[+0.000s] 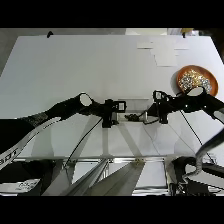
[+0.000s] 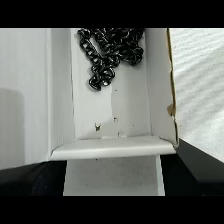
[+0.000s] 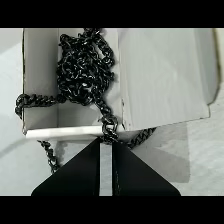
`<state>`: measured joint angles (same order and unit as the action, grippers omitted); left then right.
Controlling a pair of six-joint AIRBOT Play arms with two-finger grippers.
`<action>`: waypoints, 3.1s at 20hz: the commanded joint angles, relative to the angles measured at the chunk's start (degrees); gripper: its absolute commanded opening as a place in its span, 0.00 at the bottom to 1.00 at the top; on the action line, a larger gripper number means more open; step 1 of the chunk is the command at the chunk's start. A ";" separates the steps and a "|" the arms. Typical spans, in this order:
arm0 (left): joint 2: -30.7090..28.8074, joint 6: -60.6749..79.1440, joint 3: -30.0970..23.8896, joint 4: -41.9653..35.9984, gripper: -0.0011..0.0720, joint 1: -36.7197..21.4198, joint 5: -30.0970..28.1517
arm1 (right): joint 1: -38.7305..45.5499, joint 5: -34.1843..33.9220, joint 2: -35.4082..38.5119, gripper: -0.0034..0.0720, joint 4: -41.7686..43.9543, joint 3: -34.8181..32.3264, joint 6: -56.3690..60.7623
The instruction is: Fold the box and place the chain.
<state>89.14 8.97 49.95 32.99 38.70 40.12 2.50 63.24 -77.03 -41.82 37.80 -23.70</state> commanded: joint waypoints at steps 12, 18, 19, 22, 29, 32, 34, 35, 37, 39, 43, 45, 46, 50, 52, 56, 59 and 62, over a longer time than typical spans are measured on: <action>-0.04 0.02 0.00 0.02 0.10 -0.04 -0.02 | 6.97 -1.38 16.52 0.07 -7.54 0.02 20.28; -0.04 0.02 0.00 0.02 0.10 -0.04 -0.02 | 4.37 8.96 27.19 0.07 12.72 0.04 23.91; -0.04 0.00 0.00 0.02 0.10 -0.04 -0.02 | 3.48 10.12 27.65 0.07 15.21 0.04 23.96; -0.04 0.02 0.00 0.02 0.10 -0.04 -0.02 | -0.44 10.97 27.91 0.07 20.52 0.04 28.87; -0.04 0.02 0.00 0.02 0.10 -0.04 -0.02 | -8.41 -1.16 27.52 0.07 17.31 0.04 40.94; -0.04 0.02 0.00 0.02 0.10 -0.04 -0.02 | -10.38 -4.04 26.14 0.07 9.57 0.02 46.51; -0.04 0.02 0.00 0.02 0.10 -0.04 -0.02 | -11.89 -4.15 23.19 0.07 5.01 0.02 51.78; -0.04 0.02 0.00 0.02 0.10 -0.04 -0.02 | -13.09 -4.15 21.29 0.07 3.08 0.02 53.59; -0.04 0.02 0.00 0.02 0.10 -0.04 -0.02 | -15.19 -4.02 18.12 0.16 0.63 0.02 56.26; -0.04 0.02 0.00 0.02 0.10 -0.04 -0.02 | -15.63 -3.89 17.73 0.46 0.13 0.04 57.16; -0.04 0.02 0.00 0.02 0.10 -0.04 -0.04 | -10.69 -2.36 22.16 0.49 -1.22 0.04 57.11; -0.04 0.02 0.00 0.02 0.10 -0.04 -0.02 | -6.58 0.28 24.52 0.38 -5.90 0.04 56.72; -0.04 0.02 0.00 0.02 0.10 -0.04 -0.02 | -4.98 1.27 25.53 0.33 -9.81 0.04 56.22; -0.04 0.02 0.00 0.02 0.10 -0.04 -0.02 | -4.81 3.56 26.18 0.33 -28.17 -0.79 56.00; -0.04 0.02 0.00 0.02 0.10 -0.04 -0.02 | -5.44 3.43 25.94 0.33 -31.58 -2.43 56.02; -0.04 0.02 0.00 0.02 0.10 -0.04 -0.02 | -5.42 2.38 24.37 0.33 -31.87 -6.45 44.48; -0.04 0.02 0.00 0.02 0.10 -0.04 -0.02 | -6.67 1.27 21.88 0.41 -29.92 -6.69 36.65; -0.04 0.02 0.00 0.02 0.10 -0.04 -0.02 | -9.68 -0.35 19.50 0.38 -31.06 -6.73 36.22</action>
<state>89.14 8.97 49.95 32.99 38.70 40.10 -5.17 64.38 -55.51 -71.92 31.46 16.38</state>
